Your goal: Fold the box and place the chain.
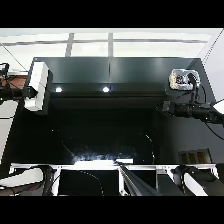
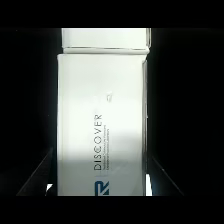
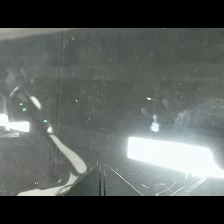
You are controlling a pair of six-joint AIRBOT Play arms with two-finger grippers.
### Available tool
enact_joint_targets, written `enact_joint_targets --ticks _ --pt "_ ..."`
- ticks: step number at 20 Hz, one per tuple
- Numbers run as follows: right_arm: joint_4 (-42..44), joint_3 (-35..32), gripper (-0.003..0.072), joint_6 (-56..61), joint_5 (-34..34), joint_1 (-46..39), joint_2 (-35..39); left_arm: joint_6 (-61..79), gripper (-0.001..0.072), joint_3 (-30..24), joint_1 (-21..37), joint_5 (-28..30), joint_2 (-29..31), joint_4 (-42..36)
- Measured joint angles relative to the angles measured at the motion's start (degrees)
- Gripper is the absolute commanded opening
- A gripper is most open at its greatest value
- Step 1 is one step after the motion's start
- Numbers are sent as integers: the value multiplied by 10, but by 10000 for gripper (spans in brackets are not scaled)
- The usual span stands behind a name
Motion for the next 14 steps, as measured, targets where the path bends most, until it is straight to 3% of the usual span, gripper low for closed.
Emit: enact_joint_targets --ticks 5,6,8,11,14 --pt "0 1 30 -1 7 0 0 -59 720 57 -8 -96 49 24" --pt "0 5 31 -7 13 0 0 -63 682 70 -9 -113 67 16" --pt "-9 26 32 -23 42 0 3 -69 31 88 -12 -145 110 -14" --pt "-92 86 32 9 83 3 26 -74 29 96 -20 -191 176 -79" --pt "-215 110 32 87 58 10 89 -77 30 45 -60 -218 261 -117"
